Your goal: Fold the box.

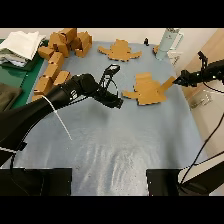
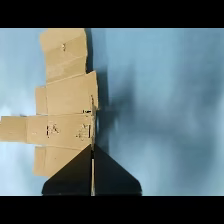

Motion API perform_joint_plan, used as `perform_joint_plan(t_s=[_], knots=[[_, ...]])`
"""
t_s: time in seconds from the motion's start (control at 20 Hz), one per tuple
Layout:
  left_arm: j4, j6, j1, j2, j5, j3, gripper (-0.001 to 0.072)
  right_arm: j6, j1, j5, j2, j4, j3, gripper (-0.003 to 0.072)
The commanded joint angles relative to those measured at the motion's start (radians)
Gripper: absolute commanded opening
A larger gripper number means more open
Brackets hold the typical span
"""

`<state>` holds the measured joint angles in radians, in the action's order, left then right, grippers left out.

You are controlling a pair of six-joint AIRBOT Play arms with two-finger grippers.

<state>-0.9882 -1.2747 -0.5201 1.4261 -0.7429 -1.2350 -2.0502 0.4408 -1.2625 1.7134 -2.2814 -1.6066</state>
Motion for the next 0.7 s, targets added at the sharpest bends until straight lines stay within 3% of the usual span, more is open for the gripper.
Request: perform_joint_plan(t_s=[0.0, 0.25, 0.45, 0.5, 0.55, 0.6, 0.65], knots=[[0.0, -0.01, 0.001, -0.003, -0.036, 0.007, 0.0013, -0.001, -0.001, 0.082, -0.218, 0.009, 0.306, -0.0001], [0.001, -0.027, 0.039, -0.045, -0.076, 0.109, 0.0013, -0.002, -0.003, 0.187, -0.558, 0.05, 0.762, 0.0], [0.001, -0.024, 0.088, -0.137, -0.077, 0.223, 0.0013, 0.0, -0.003, 0.193, -0.746, 0.102, 0.988, 0.0006], [0.0, -0.024, 0.097, -0.155, -0.077, 0.241, 0.0013, 0.0, -0.003, 0.193, -0.765, 0.114, 1.018, 0.0068], [0.0, -0.024, 0.106, -0.169, -0.08, 0.256, 0.0013, 0.002, -0.003, 0.203, -0.768, 0.129, 1.031, 0.0301], [0.0, -0.024, 0.113, -0.175, -0.091, 0.261, 0.0014, 0.029, -0.002, 0.218, -0.761, 0.157, 1.032, 0.0443], [0.0, -0.024, 0.12, -0.175, -0.111, 0.262, 0.0014, 0.07, -0.002, 0.245, -0.749, 0.194, 1.025, 0.0454]])
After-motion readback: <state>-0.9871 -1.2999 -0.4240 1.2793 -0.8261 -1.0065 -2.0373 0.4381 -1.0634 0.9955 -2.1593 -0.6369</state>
